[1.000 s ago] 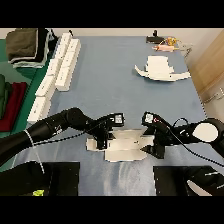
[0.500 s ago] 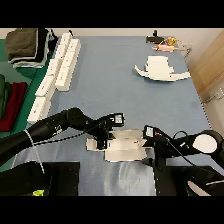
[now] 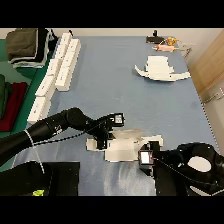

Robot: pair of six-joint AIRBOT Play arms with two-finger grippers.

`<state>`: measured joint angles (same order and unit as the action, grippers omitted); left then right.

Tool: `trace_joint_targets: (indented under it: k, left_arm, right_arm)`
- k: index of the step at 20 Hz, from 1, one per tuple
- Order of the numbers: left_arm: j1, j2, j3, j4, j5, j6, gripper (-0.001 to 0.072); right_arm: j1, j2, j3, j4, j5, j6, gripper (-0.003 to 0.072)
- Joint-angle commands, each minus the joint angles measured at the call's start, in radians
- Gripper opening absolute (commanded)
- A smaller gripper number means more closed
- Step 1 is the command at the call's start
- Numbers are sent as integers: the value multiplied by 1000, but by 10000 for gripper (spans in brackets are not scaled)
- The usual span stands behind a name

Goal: Fold the box.

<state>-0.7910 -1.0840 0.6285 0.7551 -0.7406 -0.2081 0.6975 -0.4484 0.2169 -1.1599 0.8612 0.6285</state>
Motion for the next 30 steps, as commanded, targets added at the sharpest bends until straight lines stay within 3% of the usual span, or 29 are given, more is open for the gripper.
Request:
trace_joint_targets:
  k: [1, 4, 8, 17, 30]
  left_arm:
    - [0, -1, 0, 0, 0, 0, 15]
    - [0, -1, 0, 0, 0, 0, 15]
    - [0, -1, 0, 0, 0, 0, 15]
    - [0, -1, 0, 0, 0, 0, 15]
    - [0, -1, 0, 0, 0, 0, 15]
  right_arm:
    - [46, -115, -2, -63, -179, 3, 720]
    - [45, -164, 34, -147, -191, 75, 720]
    - [45, -166, 83, -324, -179, 319, 720]
    - [44, -84, 122, -341, -51, 457, 720]
    - [44, -89, 120, -442, -91, 535, 720]
